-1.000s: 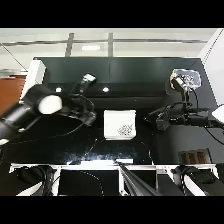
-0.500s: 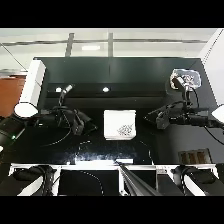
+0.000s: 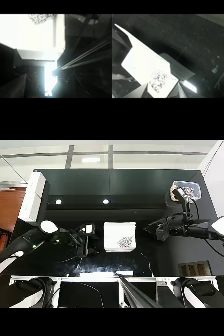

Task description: Fold the box and place the chain.

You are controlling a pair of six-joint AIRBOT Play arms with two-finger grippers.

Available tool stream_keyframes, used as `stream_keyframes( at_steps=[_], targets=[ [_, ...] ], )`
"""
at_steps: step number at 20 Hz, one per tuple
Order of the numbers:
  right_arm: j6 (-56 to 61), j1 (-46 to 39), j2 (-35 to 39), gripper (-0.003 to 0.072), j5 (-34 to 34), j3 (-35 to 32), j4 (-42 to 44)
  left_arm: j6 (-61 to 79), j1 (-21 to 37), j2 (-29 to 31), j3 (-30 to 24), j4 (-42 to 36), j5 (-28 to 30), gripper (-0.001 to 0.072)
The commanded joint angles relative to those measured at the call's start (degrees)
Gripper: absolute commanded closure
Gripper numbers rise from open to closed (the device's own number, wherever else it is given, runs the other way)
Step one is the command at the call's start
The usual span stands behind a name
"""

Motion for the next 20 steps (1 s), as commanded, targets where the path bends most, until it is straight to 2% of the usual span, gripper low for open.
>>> stream_keyframes(
  at_steps=[1,5,8,11,15,20],
  targets=[
    [0.0,0.0,0.0,0.0231,-0.1,0.0,0.0,3.5,-2.0,-4.0,1.1,-3.2,3.3,0.0005],
    [0.0,0.0,0.0,0.0231,-0.1,0.0,-0.3,3.5,-2.4,-6.5,3.8,-6.0,3.3,0.0004],
    [0.0,0.0,0.0,0.0231,0.0,0.0,-1.2,0.7,-3.9,-8.5,5.9,-1.6,1.6,0.0005],
    [0.0,0.0,0.0,0.0231,0.0,0.0,-1.3,0.4,-4.9,-8.5,6.1,-0.9,2.6,0.0005],
    [0.0,0.0,0.0,0.0231,-0.1,-0.6,-1.3,0.5,-6.0,-8.6,6.1,-4.3,3.3,0.0004],
    [0.0,0.0,0.0,0.0231,-0.2,-1.8,-1.5,-0.8,-7.6,-8.6,6.2,-3.0,5.4,0.0005]
  ],
)
